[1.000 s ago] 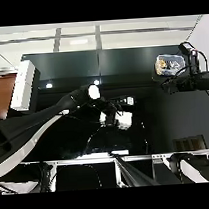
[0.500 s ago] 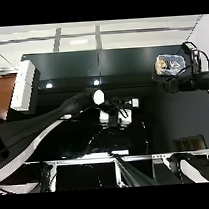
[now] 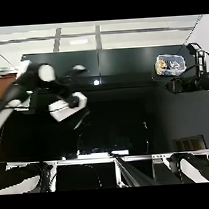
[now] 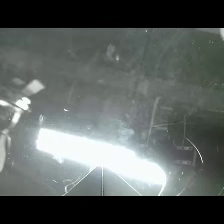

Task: Fold the box and place the chain.

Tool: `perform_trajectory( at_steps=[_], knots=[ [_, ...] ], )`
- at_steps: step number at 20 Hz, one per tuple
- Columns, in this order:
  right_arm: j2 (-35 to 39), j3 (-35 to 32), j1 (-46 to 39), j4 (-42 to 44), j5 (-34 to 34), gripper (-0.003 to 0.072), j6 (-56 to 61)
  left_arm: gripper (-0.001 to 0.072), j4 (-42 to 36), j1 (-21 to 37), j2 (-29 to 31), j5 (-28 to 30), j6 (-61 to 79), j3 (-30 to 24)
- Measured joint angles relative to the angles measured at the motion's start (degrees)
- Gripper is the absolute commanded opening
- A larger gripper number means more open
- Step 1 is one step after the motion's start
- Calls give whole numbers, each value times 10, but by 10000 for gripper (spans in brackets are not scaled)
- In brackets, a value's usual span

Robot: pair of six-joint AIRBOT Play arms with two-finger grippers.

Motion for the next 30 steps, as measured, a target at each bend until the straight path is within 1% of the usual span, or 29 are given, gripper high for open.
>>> perform_trajectory(
  at_steps=[3,8,10,12,14,15,17,21,25,30],
  knots=[
    [0,0,0,0,5,12,1,296,7,111,51,-56,-58,-52],
    [0,0,0,0,7,12,1,296,32,307,138,-99,-88,-154],
    [0,0,0,0,8,12,1,296,61,400,163,-104,-92,-187],
    [0,0,0,0,8,12,1,296,73,494,179,-103,-90,-206],
    [0,0,0,0,7,12,1,296,51,571,190,-78,-65,-216],
    [0,0,0,0,7,12,1,296,42,595,195,-67,-44,-219],
    [0,0,0,0,7,12,1,296,24,626,204,-36,9,-223],
    [0,0,0,0,6,12,8,293,13,654,214,10,112,-226],
    [0,0,0,1,6,12,17,293,-12,663,216,62,208,-238],
    [0,0,0,4,7,12,38,292,-53,666,217,138,297,-283]
  ],
)
